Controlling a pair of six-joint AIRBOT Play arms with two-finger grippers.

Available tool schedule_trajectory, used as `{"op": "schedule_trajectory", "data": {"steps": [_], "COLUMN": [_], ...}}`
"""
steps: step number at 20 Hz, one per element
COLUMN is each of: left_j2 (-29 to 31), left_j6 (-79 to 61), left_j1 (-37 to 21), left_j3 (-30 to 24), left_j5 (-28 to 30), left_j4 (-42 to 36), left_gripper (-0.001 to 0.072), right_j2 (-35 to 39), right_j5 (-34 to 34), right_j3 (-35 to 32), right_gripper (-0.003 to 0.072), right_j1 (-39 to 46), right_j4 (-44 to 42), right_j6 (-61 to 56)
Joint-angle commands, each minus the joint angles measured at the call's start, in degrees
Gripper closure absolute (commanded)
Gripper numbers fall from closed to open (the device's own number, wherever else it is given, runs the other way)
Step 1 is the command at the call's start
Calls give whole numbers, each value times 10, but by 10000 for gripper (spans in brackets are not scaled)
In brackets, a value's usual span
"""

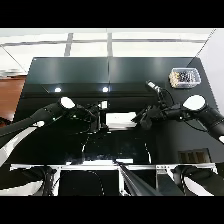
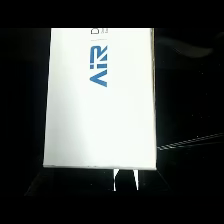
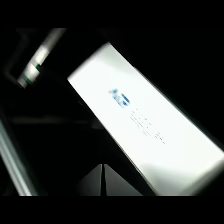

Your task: Fold the box and place the chain.

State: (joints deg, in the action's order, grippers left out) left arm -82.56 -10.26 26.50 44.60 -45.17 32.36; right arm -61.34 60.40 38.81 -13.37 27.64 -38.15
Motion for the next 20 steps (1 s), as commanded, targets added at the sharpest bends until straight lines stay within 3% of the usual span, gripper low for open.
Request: {"op": "schedule_trajectory", "data": {"steps": [1, 5, 9, 20], "left_j2": [0, 0, 0, 0], "left_j6": [0, 0, 0, 0], "left_j1": [0, 0, 0, 0], "left_j3": [0, 0, 0, 0], "left_j5": [0, 0, 0, 0], "left_j4": [1, 2, 2, 0], "left_gripper": [338, 338, 338, 338], "right_j2": [-34, -113, -166, -169], "right_j5": [-4, -17, -32, -58], "right_j3": [-10, -10, -10, -10], "right_gripper": [669, 670, 670, 669], "right_j1": [0, 0, 0, 0], "right_j4": [-153, -167, -124, -89], "right_j6": [-76, -79, -84, -103]}}
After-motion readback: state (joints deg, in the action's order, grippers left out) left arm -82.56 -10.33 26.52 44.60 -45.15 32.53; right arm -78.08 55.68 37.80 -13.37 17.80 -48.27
